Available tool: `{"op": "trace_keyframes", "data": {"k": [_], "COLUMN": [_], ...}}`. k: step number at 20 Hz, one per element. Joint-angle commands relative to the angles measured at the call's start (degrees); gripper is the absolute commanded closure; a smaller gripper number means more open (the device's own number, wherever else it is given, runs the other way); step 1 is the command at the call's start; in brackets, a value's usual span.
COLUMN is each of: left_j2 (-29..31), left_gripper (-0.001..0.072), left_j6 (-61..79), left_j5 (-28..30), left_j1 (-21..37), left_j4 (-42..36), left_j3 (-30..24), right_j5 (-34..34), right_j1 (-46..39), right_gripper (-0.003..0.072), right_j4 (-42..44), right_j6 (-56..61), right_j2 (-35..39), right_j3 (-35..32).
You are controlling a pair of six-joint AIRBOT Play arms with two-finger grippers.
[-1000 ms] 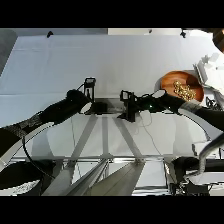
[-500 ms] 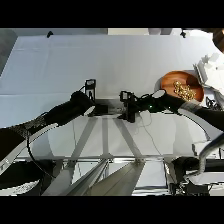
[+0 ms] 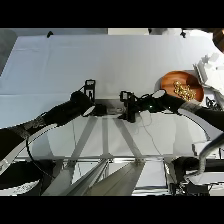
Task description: Fold the box and place the chain.
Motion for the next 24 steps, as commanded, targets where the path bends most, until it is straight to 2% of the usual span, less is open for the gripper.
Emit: {"op": "trace_keyframes", "data": {"k": [1, 8, 10, 12, 13, 17, 22, 24], "left_j2": [1.6, 11.9, 14.5, 16.5, 17.1, 17.5, 16.9, 15.2], "left_gripper": [0.0265, 0.0244, 0.0240, 0.0178, 0.0178, 0.0178, 0.0170, 0.0064], "left_j6": [7.0, 22.0, 29.1, 36.5, 40.0, 62.3, 93.7, 110.2], "left_j5": [-1.6, -4.3, -6.4, -8.2, -8.6, -8.8, -7.0, -7.0], "left_j1": [0.0, 0.6, 1.6, 3.4, 4.6, 12.1, 25.5, 29.9], "left_j4": [-1.1, -2.5, -5.0, -9.5, -12.1, -23.7, -40.9, -46.5], "left_j3": [0.0, 0.0, 0.0, 0.0, 0.0, -0.4, -3.0, -4.9], "right_j5": [0.0, 0.0, -0.1, 0.0, -0.1, -0.1, 0.0, -0.1], "right_j1": [0.0, 0.0, 0.0, 0.0, 0.0, 0.0, 0.0, 0.0], "right_gripper": [0.0306, 0.0306, 0.0306, 0.0306, 0.0306, 0.0306, 0.0306, 0.0306], "right_j4": [0.1, 0.1, 0.1, 0.1, 0.1, 0.1, 0.1, 0.1], "right_j6": [0.0, 0.0, 0.0, 0.0, 0.0, 0.0, 0.0, 0.0], "right_j2": [0.0, 0.0, 0.0, 0.0, 0.0, 0.0, 0.0, 0.0], "right_j3": [0.0, 0.0, 0.0, 0.0, 0.0, 0.0, 0.0, 0.0]}}
